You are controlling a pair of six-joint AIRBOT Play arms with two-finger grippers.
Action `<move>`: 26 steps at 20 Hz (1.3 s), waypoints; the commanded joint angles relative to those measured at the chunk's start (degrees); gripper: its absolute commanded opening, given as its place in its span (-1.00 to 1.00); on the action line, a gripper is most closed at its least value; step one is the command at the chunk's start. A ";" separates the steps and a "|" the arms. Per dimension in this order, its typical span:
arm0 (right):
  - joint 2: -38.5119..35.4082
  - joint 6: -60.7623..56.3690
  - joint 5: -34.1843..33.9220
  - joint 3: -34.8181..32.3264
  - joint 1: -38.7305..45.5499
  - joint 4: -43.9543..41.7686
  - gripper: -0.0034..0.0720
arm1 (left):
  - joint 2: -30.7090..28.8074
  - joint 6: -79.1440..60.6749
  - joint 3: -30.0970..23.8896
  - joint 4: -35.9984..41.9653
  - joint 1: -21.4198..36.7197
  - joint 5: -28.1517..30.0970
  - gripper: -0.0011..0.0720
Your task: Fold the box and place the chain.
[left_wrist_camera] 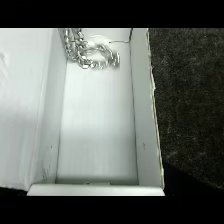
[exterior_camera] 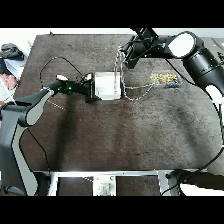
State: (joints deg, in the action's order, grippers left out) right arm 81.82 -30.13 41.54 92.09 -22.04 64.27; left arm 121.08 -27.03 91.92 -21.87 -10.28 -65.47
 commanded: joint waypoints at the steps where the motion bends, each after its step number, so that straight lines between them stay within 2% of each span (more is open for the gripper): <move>1: 1.38 0.20 -1.46 0.37 -1.40 -2.16 -0.88 | 0.00 0.00 0.04 0.00 -0.02 0.02 0.32; 8: 7.56 0.11 6.08 0.37 -5.81 -5.53 -0.87 | 0.00 0.00 0.04 0.00 -0.02 0.04 0.32; 10: 9.22 -1.62 6.27 0.37 -5.70 -5.51 -0.87 | 0.00 0.00 0.04 0.00 -0.02 0.04 0.32; 11: 9.90 -2.19 6.34 0.37 -5.46 -4.70 -0.70 | 0.00 0.00 0.04 0.00 -0.02 0.04 0.32; 12: 10.38 -3.10 6.58 0.37 -5.01 -3.58 -0.22 | 0.00 0.00 0.04 0.00 -0.02 0.04 0.32; 15: 10.69 -5.77 9.18 0.26 -1.97 -0.98 -0.21 | 0.00 0.00 0.04 0.00 -0.02 0.04 0.32; 21: 13.86 -6.91 21.09 0.15 8.33 -1.09 -0.20 | 0.00 0.00 0.04 0.00 -0.02 0.04 0.32; 22: 15.39 -6.29 21.57 0.15 9.35 -1.09 -0.18 | 0.00 0.00 0.04 0.00 -0.02 0.04 0.32; 23: 17.33 -4.13 22.38 0.15 10.12 -1.07 0.06 | 0.00 0.00 0.04 0.00 -0.02 0.04 0.32; 26: 22.88 -2.62 22.29 0.15 10.62 -1.27 0.06 | 0.00 0.00 0.04 0.00 -0.02 0.04 0.32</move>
State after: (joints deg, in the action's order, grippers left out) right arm 100.49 -34.39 62.11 92.27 -12.82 63.07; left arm 121.08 -27.00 91.92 -21.85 -10.28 -65.43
